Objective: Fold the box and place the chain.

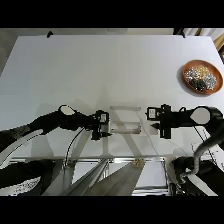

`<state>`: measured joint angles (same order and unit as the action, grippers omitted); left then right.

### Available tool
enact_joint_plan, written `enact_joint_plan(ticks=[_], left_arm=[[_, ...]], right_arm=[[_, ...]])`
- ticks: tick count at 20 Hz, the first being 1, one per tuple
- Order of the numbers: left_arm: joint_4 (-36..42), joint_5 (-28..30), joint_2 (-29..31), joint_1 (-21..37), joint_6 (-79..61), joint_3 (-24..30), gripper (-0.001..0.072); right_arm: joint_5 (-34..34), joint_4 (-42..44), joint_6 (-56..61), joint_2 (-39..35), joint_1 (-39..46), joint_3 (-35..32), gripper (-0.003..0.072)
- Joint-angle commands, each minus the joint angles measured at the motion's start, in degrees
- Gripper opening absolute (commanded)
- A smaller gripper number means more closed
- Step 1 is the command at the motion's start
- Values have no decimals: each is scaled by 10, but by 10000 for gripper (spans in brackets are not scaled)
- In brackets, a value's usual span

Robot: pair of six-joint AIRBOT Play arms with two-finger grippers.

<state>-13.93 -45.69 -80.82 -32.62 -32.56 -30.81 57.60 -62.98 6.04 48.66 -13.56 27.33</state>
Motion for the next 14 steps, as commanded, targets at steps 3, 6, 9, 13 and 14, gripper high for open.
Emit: enact_joint_plan(ticks=[3, 6, 9, 13, 14], left_arm=[[0, 0, 0, 0, 0, 0, 153], [0, 0, 0, 0, 0, 0, 153], [0, 0, 0, 0, 0, 0, 153], [0, 0, 0, 0, 0, 0, 153], [0, 0, 0, 0, 0, 0, 153]], right_arm=[[3, 85, -126, 47, -1, -9, 156], [19, 96, -162, 59, -1, -9, 153], [19, 127, -192, 77, -1, -14, 96], [-24, 150, -198, 86, -29, -31, 97], [-39, 150, -196, 86, -36, -38, 97]])
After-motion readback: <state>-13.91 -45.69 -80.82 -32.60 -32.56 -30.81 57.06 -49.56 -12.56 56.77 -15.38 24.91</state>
